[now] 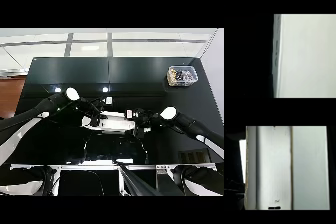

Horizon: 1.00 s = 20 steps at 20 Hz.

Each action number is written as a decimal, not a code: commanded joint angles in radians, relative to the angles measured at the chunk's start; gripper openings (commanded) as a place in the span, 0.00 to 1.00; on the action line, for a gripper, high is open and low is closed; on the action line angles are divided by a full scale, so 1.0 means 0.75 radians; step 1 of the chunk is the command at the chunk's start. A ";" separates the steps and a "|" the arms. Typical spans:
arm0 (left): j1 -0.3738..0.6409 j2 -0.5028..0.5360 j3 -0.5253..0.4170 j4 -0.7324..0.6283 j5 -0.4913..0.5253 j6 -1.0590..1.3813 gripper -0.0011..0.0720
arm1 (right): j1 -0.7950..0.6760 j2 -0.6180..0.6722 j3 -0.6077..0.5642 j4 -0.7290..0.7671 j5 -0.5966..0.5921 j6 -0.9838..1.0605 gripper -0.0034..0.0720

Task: Fold the box and place the chain.

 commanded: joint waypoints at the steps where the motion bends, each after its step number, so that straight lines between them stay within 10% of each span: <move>1: 0.000 -0.002 -0.001 -0.001 0.005 -0.003 0.06 | -0.001 -0.027 -0.001 0.003 0.000 -0.022 0.90; 20: -0.001 -0.002 -0.001 -0.002 -0.061 -0.072 0.06 | -0.078 -0.075 -0.001 -0.002 0.086 -0.061 0.90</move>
